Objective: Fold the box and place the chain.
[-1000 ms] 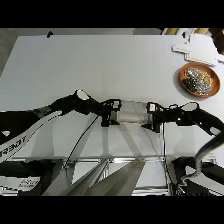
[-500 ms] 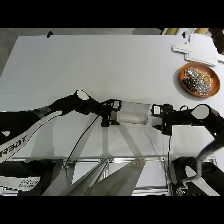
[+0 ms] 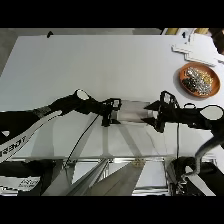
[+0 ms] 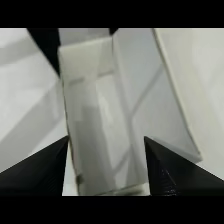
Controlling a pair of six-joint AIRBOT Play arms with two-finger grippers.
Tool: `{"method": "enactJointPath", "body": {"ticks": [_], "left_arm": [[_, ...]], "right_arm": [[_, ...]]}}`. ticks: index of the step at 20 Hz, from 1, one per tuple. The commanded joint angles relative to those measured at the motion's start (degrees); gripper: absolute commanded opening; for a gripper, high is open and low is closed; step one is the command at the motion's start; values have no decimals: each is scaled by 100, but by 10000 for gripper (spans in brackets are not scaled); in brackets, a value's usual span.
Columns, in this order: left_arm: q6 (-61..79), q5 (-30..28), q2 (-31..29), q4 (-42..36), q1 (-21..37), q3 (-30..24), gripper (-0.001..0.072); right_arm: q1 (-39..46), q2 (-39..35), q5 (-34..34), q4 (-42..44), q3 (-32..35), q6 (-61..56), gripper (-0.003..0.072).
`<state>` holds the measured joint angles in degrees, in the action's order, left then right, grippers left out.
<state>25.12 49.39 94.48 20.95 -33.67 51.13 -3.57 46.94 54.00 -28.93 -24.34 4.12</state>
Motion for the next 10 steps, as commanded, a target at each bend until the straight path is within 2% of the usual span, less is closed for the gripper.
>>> {"method": "enactJointPath", "body": {"ticks": [1,2,3,8,9,10], "left_arm": [[17,35,0,63,0,2,207],[17,33,0,63,2,2,207],[17,35,0,63,0,2,207],[17,35,0,61,0,2,207],[17,35,0,61,2,2,207],[17,33,0,61,0,2,207]], "right_arm": [[0,20,-782,691,-4,243,177],[0,72,-850,643,-4,238,360],[2,120,-839,463,-4,221,407],[2,125,-597,-1270,-4,-791,402],[0,125,-433,-1235,-4,-817,363],[0,129,-289,-957,-4,-671,232]]}}
